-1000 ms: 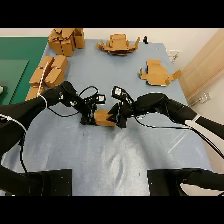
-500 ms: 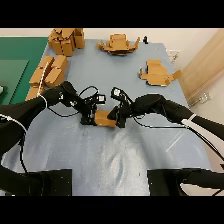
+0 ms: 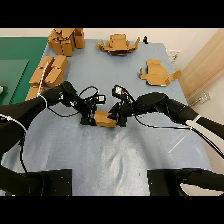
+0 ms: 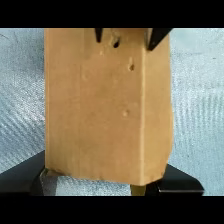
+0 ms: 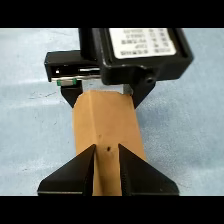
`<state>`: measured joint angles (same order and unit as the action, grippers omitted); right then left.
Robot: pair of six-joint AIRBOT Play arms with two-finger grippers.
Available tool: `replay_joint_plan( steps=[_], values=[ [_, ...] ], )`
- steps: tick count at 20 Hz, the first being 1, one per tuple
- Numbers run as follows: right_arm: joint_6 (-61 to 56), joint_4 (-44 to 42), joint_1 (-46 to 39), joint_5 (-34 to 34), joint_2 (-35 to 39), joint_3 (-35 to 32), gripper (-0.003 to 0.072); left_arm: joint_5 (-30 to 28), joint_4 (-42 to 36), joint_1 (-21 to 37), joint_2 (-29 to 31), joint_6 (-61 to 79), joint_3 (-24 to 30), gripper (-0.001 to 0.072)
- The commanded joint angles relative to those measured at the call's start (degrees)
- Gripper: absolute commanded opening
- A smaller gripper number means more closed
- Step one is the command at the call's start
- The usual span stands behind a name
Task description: Fold the box.
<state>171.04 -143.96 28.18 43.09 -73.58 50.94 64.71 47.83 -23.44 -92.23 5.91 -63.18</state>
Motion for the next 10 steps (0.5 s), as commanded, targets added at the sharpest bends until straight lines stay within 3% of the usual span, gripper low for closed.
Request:
replay_joint_plan(
  steps=[1, 3, 5, 7, 8, 9, 10],
  values=[
    [0.0, 0.4, 0.0, 1.7, 0.3, 0.0, 0.0250, 0.0, 0.0, 0.0, 0.0, 0.0, 0.0, 0.0166],
    [0.0, 0.5, 0.0, 2.0, 0.3, 0.0, 0.0357, 0.1, 0.0, 0.0, 0.0, 0.0, 0.0, 0.0166],
    [0.0, 1.1, 0.0, 0.9, 0.2, 0.0, 0.0356, 0.1, 0.0, 0.0, 0.0, 0.0, 0.0, 0.0166],
    [0.0, 1.6, 0.0, -2.3, 0.0, 0.0, 0.0311, 0.1, 0.0, 0.0, 0.0, 0.0, 0.0, 0.0166],
    [0.0, 1.6, 0.0, -4.4, 0.0, 0.0, 0.0200, 0.1, 0.0, 0.0, 0.0, 0.0, 0.0, 0.0166],
    [0.0, 1.6, 0.0, -6.1, 0.0, 0.1, 0.0141, 0.2, 0.0, 0.0, 0.0, 0.0, 0.0, 0.0166],
    [0.0, 1.6, 0.0, -7.1, 0.0, 0.1, 0.0141, 0.3, 0.0, 0.0, 0.0, 0.0, 0.0, 0.0166]
  ],
)
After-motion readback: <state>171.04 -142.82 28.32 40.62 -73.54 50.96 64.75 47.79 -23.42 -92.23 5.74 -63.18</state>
